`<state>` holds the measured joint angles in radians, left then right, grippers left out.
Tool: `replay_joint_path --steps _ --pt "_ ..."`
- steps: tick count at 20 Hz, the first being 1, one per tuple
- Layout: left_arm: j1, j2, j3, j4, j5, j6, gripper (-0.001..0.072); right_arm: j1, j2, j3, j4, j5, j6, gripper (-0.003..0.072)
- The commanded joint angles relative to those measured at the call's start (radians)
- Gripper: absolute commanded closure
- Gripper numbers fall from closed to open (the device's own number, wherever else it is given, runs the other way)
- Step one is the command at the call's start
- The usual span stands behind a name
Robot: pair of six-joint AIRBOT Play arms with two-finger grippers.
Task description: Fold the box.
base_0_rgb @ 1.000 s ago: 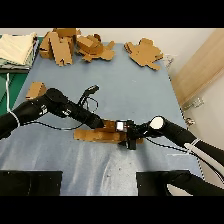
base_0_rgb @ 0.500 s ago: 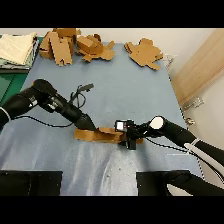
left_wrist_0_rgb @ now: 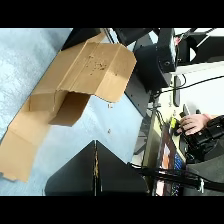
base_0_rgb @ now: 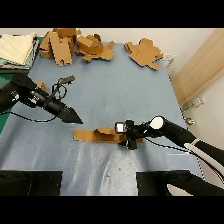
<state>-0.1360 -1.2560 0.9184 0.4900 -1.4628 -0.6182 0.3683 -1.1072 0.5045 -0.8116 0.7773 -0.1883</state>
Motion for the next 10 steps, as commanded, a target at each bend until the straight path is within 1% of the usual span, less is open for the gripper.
replay_joint_path --steps 1,4,10 --pt "0.013 0.001 0.001 0.011 -0.008 0.000 0.0695 0.001 -0.001 0.000 -0.001 0.005 -0.016 0.0095" --pt "0.013 0.001 0.001 0.012 -0.030 0.001 0.0695 0.001 -0.001 0.000 -0.005 0.039 -0.020 0.0095" --pt "0.011 0.001 0.000 0.011 -0.040 0.000 0.0695 0.001 -0.001 0.000 -0.004 0.039 -0.069 0.0095"
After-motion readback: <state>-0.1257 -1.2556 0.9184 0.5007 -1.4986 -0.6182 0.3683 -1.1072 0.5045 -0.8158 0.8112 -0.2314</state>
